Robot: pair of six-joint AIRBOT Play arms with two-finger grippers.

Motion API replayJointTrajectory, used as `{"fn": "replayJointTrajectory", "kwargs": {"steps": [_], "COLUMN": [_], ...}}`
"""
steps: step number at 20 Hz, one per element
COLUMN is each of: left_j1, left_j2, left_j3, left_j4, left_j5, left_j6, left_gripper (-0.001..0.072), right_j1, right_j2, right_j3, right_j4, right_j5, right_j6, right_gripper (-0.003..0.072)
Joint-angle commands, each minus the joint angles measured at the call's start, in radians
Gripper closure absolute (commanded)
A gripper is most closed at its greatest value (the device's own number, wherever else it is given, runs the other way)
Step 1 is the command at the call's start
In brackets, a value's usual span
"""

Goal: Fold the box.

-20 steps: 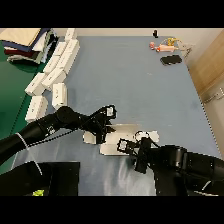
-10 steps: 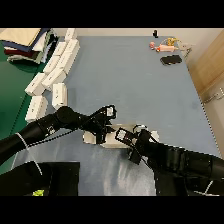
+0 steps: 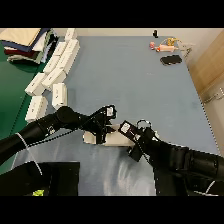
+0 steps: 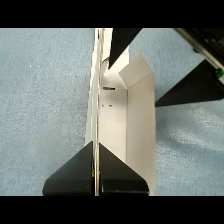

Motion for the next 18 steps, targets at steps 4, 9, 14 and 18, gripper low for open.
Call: {"fn": "replayJointTrajectory", "kwargs": {"steps": [4, 9, 14, 18], "left_j1": [0.0, 0.0, 0.0, 0.0], "left_j2": [-0.001, -0.001, -0.001, -0.001], "left_j3": [0.0, 0.0, 0.0, 0.0], "left_j4": [0.0, 0.0, 0.0, 0.0], "left_j5": [0.0, 0.0, 0.0, 0.0], "left_j6": [0.0, 0.0, 0.0, 0.0], "left_gripper": [0.0695, 0.0695, 0.0695, 0.0695], "right_j1": [-0.118, -0.417, -0.714, -0.769], "right_j2": [0.064, 0.054, -0.054, -0.148], "right_j3": [-0.002, -0.002, 0.002, 0.008], "right_j4": [0.059, 0.518, 1.062, 1.144], "right_j5": [-0.013, 0.095, -0.029, -0.048], "right_j6": [-0.241, -0.941, -1.637, -1.736], "right_gripper": [-0.0034, -0.0034, -0.0034, -0.0034]}}
